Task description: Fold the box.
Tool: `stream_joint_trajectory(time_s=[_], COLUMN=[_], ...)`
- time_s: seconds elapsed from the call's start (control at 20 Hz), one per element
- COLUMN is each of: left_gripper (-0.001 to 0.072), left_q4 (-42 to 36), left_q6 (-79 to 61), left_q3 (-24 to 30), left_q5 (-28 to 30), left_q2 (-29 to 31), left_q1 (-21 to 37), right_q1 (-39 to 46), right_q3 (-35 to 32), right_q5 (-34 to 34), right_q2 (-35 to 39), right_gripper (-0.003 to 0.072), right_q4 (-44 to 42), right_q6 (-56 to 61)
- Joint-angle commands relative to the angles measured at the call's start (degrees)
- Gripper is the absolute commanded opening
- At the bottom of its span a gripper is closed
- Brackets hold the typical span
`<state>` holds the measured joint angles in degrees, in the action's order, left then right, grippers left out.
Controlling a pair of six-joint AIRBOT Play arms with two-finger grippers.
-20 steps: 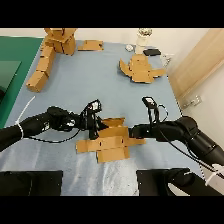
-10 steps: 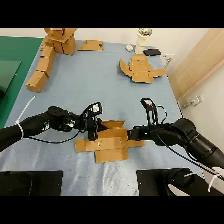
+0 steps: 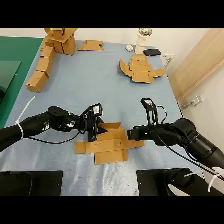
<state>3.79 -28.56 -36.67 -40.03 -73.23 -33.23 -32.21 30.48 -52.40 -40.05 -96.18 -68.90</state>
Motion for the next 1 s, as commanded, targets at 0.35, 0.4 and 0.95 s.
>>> stream_joint_trajectory(time_s=[0.35,0.4,0.95], left_gripper=[0.0014,0.0013,0.0012], left_q4=[4.1,5.3,5.2], left_q6=[1.9,3.2,3.9], left_q3=[0.0,0.0,-1.4], left_q5=[0.1,1.0,5.2], left_q2=[0.0,0.0,6.6], left_q1=[0.0,0.0,-1.5], right_q1=[-0.1,-0.1,0.0], right_q3=[0.0,0.0,0.0], right_q5=[0.0,0.1,3.5], right_q2=[0.0,0.0,0.2], right_gripper=[0.0003,0.0003,0.0003], right_q4=[0.0,0.0,12.0], right_q6=[0.1,0.1,9.7])
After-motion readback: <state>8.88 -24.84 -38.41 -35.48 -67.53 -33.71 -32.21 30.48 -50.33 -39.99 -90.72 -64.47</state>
